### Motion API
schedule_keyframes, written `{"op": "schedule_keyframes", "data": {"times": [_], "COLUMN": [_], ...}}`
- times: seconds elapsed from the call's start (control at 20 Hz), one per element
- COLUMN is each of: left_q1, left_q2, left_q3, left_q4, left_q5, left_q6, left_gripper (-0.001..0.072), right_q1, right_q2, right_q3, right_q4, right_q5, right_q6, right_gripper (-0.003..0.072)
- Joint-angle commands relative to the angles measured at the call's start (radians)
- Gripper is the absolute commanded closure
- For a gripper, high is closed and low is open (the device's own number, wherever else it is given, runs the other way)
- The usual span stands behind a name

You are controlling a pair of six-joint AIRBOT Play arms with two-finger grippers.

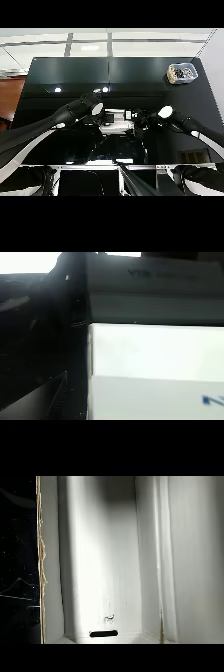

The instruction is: Fold the box and place the chain.

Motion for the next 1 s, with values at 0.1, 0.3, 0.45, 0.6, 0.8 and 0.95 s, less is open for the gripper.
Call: {"op": "schedule_keyframes", "data": {"times": [0.1, 0.3, 0.45, 0.6, 0.8, 0.95], "left_q1": [-0.003, -0.036, -0.03, -0.024, -0.01, -0.01], "left_q2": [0.037, 0.077, 0.084, 0.084, 0.084, 0.071], "left_q3": [0.003, -0.069, -0.074, -0.074, -0.074, -0.074], "left_q4": [0.069, 0.1, 0.098, 0.096, 0.073, 0.044], "left_q5": [-0.064, 0.049, 0.043, 0.042, 0.04, 0.042], "left_q6": [-0.011, -0.105, -0.073, -0.072, -0.047, -0.035], "left_gripper": [0.0232, 0.0232, 0.0232, 0.0232, 0.0232, 0.0232], "right_q1": [0.0, 0.0, 0.0, 0.0, 0.0, 0.0], "right_q2": [0.0, 0.0, 0.0, 0.0, 0.0, 0.0], "right_q3": [0.0, 0.0, 0.0, 0.0, 0.0, 0.0], "right_q4": [0.0, 0.0, 0.0, 0.0, 0.0, 0.0], "right_q5": [0.0, 0.0, 0.0, 0.0, 0.0, 0.0], "right_q6": [0.0, 0.0, 0.0, 0.0, 0.0, 0.0], "right_gripper": [0.0263, 0.0262, 0.0263, 0.0263, 0.0263, 0.0263]}}
